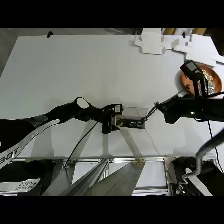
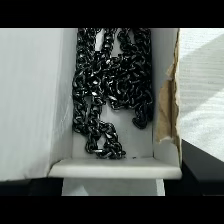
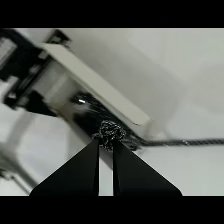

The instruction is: Fold the box and place the chain.

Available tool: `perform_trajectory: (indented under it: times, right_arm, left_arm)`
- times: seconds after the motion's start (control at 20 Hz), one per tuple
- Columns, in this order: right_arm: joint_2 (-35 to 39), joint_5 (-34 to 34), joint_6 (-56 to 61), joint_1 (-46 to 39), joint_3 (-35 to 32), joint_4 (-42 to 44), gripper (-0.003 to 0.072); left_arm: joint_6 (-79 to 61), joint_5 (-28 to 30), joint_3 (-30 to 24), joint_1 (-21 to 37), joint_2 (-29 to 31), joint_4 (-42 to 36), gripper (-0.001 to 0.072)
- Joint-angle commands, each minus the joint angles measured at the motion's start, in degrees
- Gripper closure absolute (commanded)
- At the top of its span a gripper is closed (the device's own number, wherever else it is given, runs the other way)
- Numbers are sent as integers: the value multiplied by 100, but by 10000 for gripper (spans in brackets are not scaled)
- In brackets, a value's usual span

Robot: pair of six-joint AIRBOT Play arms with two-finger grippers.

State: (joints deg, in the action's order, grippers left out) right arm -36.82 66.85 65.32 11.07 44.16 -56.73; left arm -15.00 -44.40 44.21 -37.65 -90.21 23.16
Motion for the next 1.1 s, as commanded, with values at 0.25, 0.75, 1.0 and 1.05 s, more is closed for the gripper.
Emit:
perform_trajectory:
  times: [0.25, 0.75, 1.0, 1.05]
  right_arm:
    - [103, 37, -1010, 7, 4, 2098, 678]
    - [-898, -435, -1543, 236, -531, 490, 676]
    - [-1488, -643, -1174, 1198, -625, -778, 630]
    - [-1593, -756, -1058, 1351, -625, -916, 623]
  left_arm:
    - [0, 0, 2, 4, 4, 0, 498]
    - [0, 0, 2, 4, 4, 0, 498]
    - [0, 0, 2, 4, 4, 0, 498]
    - [0, 0, 2, 4, 4, 0, 498]
